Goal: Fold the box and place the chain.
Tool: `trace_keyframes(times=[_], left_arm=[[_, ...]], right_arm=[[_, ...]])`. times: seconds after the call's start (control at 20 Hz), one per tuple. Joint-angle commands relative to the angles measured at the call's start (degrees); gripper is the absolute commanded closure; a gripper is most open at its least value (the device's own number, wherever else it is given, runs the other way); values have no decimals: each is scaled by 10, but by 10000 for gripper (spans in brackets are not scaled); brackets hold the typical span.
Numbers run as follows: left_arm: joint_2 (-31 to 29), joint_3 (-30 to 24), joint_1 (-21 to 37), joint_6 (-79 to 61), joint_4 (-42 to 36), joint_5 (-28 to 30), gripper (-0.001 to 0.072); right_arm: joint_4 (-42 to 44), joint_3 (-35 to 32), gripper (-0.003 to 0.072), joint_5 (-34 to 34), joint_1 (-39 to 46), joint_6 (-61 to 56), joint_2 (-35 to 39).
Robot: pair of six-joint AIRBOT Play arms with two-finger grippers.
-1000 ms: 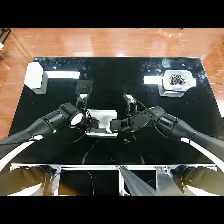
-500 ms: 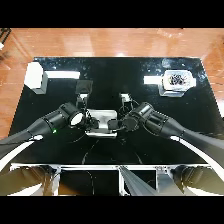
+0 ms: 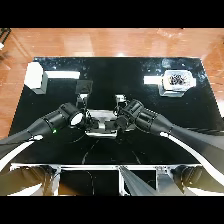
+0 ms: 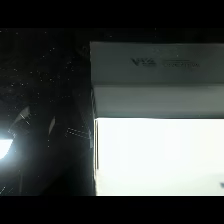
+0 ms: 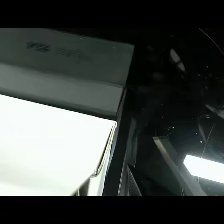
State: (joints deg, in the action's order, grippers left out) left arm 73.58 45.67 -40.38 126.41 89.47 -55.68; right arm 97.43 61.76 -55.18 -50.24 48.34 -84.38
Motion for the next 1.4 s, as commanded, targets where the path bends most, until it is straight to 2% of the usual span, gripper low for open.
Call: trace_keyframes(times=[0.0,0.35,0.45,1.35], left_arm=[[0,0,0,0,0,2,695],[0,0,0,-1,1,2,695],[0,0,0,0,0,2,694],[0,0,0,0,0,2,695]], right_arm=[[-3,4,353,-2,-2,-10,-7],[-5,16,354,-8,-2,-12,-29],[-16,27,389,-12,-2,-12,-32],[-17,28,390,-10,-2,-11,-42]])
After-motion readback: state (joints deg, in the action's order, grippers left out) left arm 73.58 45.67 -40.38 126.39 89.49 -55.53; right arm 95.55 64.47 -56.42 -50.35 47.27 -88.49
